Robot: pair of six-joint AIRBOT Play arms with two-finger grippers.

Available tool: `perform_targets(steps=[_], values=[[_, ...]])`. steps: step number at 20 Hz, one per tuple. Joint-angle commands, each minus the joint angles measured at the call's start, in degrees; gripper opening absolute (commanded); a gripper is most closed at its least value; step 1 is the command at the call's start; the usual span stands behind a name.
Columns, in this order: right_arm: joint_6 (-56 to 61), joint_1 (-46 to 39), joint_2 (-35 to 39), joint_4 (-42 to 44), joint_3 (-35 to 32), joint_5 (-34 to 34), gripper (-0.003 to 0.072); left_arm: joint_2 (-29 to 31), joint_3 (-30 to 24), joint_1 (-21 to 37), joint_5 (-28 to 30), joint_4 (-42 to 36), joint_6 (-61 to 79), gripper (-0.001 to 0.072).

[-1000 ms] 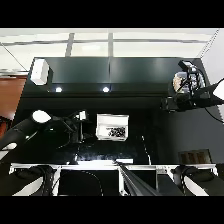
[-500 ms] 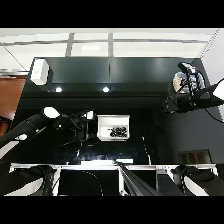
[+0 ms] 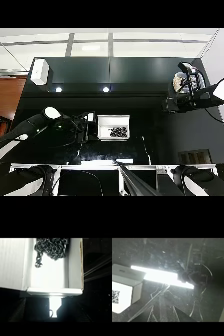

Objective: Fold the box and place the chain.

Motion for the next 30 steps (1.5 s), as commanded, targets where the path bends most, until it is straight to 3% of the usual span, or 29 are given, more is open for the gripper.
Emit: perform_targets(steps=[1, 9, 30], values=[[0.0, 0.0, 0.0, 0.0, 0.0, -0.6, 0.0316, 0.0, 0.0, 0.0, 0.8, -1.7, -0.4, 0.0708], [0.0, 0.0, 0.0, 0.0, 0.0, -0.8, 0.0316, -0.1, 0.0, -3.1, 1.7, -2.3, -0.3, 0.0708], [-0.1, 0.0, 0.0, 0.0, 0.0, -0.8, 0.0316, 0.0, 0.0, -4.5, 1.5, -0.5, -7.6, 0.0713]])
